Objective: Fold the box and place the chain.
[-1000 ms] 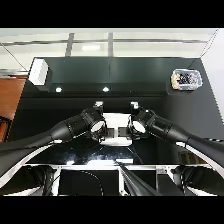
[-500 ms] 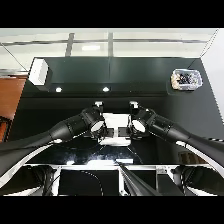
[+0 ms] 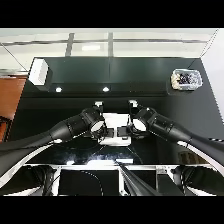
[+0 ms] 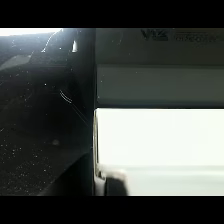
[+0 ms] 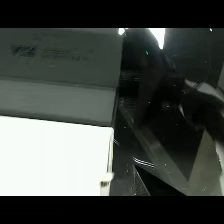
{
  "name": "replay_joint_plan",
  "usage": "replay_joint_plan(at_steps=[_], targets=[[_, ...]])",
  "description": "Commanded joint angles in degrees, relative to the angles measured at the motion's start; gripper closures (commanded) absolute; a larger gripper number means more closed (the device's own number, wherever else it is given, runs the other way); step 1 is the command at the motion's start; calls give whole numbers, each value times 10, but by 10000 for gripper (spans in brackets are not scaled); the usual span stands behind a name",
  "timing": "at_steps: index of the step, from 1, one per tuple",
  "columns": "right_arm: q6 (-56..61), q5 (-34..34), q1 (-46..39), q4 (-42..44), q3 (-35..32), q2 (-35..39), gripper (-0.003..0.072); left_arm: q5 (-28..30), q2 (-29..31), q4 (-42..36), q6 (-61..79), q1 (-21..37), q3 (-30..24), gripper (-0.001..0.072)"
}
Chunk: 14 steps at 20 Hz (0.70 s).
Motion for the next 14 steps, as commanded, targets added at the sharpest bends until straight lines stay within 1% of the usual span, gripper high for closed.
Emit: replay_joint_plan(at_steps=[1,2,3,4,6,7,8,9,10,11,12,13,14], targets=[[-52,43,-1,-1,10,39,232,1,0,0,-1,0,0,684],[-79,59,-4,-1,14,67,232,1,0,0,-1,0,0,683],[-104,78,-9,-19,14,106,233,1,0,0,-1,0,0,683],[-108,101,-18,-56,14,143,233,1,0,0,-1,0,0,683],[-119,151,-54,-175,14,221,233,1,0,0,-1,0,0,683],[-124,165,-81,-268,13,252,233,1,0,0,-1,0,0,684],[-125,162,-108,-369,9,275,233,1,0,0,-1,0,0,683],[-125,136,-142,-465,-1,286,233,1,0,0,-1,0,0,684],[-125,85,-188,-523,-12,287,233,1,0,0,-1,0,0,683],[-125,10,-242,-528,-24,286,233,1,0,0,-1,0,0,683],[-118,-75,-300,-509,-37,281,232,1,0,0,-1,0,0,683],[-105,-148,-362,-478,-44,266,125,1,0,0,-1,0,0,683],[-101,-200,-414,-437,-43,241,-34,1,0,0,-1,0,0,683]])
